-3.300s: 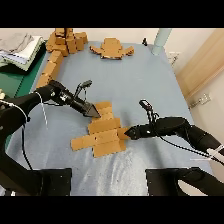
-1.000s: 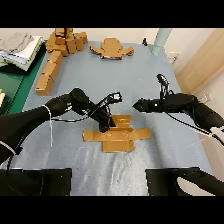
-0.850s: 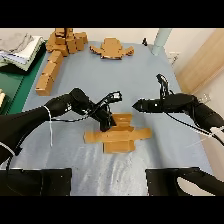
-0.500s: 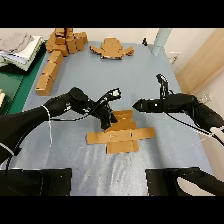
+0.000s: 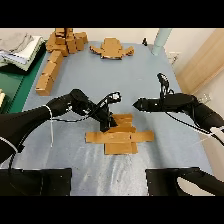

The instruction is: Fold the box.

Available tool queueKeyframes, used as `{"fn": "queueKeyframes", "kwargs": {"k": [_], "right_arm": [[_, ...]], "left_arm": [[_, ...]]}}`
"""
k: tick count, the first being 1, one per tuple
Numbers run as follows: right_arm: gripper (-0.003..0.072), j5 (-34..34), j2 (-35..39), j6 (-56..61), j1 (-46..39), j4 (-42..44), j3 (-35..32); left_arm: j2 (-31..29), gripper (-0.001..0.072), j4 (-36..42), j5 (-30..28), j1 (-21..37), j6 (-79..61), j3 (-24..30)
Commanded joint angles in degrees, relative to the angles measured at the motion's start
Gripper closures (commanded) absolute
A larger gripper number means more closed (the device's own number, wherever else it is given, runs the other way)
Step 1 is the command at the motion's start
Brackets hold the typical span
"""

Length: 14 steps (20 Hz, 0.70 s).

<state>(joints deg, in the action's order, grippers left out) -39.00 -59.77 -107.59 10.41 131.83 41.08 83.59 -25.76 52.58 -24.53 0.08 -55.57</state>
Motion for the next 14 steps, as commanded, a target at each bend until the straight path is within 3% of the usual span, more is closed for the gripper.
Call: {"fn": "queueKeyframes", "kwargs": {"k": [1,14], "right_arm": [[0.0406,0.0,0.0,0.0,0.0,0.0,0.0],[0.0407,0.0,0.0,0.0,0.0,0.0,0.0]], "left_arm": [[0.1,0.0696,-0.1,1.7,0.0,-0.1,0.0],[0.1,0.0696,-3.1,1.3,-0.1,5.9,0.0]]}}
